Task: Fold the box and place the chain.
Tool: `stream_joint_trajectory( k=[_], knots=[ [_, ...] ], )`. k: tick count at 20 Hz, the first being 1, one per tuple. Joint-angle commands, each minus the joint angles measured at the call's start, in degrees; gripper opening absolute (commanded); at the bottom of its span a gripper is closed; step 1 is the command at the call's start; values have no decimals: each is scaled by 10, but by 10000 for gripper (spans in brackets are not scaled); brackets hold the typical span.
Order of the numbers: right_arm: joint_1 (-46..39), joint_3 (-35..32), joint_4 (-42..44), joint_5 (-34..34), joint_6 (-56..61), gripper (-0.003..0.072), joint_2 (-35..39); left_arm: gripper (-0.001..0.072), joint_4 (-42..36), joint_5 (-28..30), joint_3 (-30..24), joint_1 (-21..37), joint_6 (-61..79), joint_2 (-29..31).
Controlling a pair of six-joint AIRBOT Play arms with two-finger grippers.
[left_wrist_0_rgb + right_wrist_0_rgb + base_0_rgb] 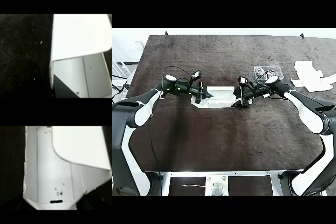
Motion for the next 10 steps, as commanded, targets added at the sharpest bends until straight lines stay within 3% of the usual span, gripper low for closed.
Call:
stream_joint_trajectory(
  k=[1, 10],
  knots=[
    [1, 7, 41, 17, -17, 686, -16, 18, 0, 0, 0, 0, 0, 0],
    [1, 30, 49, 16, -42, 685, -40, 18, 0, 1, 0, 0, 0, 0]
  ],
)
